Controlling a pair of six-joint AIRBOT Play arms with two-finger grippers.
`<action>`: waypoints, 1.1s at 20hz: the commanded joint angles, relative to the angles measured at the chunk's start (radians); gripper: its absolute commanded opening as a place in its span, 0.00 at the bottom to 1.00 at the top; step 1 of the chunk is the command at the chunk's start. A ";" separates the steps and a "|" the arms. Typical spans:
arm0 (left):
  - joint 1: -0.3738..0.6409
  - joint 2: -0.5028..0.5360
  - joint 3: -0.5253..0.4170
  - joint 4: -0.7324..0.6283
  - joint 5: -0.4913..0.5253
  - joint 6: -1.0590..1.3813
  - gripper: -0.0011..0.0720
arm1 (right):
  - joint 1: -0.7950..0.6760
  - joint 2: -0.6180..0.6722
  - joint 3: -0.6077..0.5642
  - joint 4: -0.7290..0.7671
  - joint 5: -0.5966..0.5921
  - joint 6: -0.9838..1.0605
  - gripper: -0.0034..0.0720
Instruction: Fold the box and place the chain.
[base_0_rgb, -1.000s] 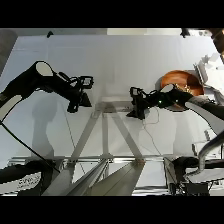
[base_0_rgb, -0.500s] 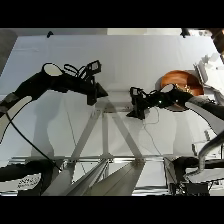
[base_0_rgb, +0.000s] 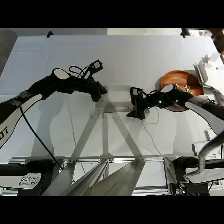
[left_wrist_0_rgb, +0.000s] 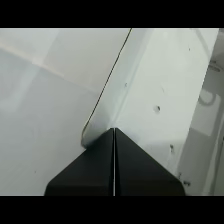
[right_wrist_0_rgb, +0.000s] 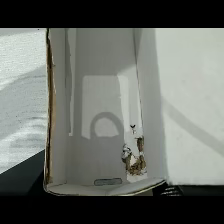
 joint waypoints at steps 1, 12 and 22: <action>0.018 0.053 0.001 0.027 -0.124 0.003 0.03 | 0.000 0.001 0.001 0.000 0.000 0.000 0.58; -0.102 0.116 0.001 0.627 -0.289 -0.255 0.02 | 0.000 0.001 0.001 0.000 0.000 0.000 0.58; -0.128 0.115 -0.009 0.970 -0.256 -0.486 0.03 | 0.000 0.001 0.001 0.000 0.000 0.000 0.58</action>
